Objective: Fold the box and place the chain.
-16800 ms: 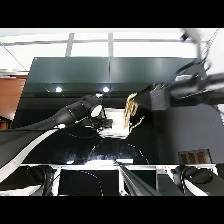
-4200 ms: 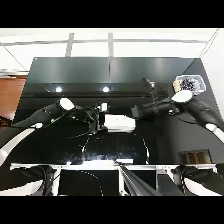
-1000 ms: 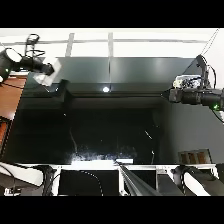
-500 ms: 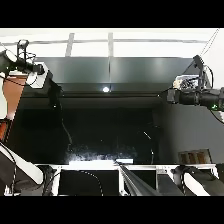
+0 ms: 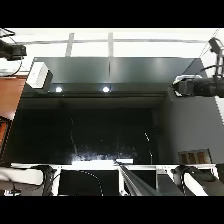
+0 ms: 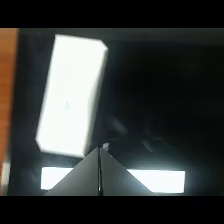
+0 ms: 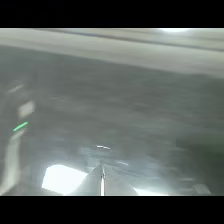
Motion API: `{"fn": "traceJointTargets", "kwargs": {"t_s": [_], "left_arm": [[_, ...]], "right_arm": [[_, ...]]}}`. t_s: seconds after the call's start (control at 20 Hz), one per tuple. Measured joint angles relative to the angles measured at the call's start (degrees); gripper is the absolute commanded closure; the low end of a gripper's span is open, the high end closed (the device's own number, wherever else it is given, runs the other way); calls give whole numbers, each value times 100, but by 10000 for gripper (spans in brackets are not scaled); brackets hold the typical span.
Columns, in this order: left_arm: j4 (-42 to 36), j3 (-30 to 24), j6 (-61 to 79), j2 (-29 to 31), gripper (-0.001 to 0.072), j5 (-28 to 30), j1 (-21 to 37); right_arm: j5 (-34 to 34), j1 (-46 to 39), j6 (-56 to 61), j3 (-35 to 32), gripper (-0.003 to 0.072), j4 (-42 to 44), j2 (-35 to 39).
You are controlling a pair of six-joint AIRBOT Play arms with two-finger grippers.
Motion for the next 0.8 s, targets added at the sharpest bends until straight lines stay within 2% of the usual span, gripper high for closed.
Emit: {"fn": "traceJointTargets", "kwargs": {"t_s": [0.1, 0.25, 0.35, 0.45, 0.55, 0.8], "left_arm": [[-442, -1716, 184, 1438, 683, 564, -98], [-940, -4297, 586, 3497, 684, 1335, -332], [-1113, -5512, 551, 4559, 683, 1567, -426], [-1191, -6286, 496, 5344, 682, 1729, -472], [-1147, -6710, 553, 5853, 681, 1893, -498], [-1075, -7090, 629, 6347, 681, 2000, -525]], "right_arm": [[-369, 0, 328, -538, 682, -723, 579], [-1576, 0, 553, -1805, 677, -1252, 1364], [-2323, 0, 627, -2413, 676, -1438, 1644], [-2780, 0, 671, -2752, 675, -1578, 1792], [-3001, 0, 697, -2933, 676, -1720, 1869], [-3244, 0, 717, -3091, 675, -1838, 1934]]}}
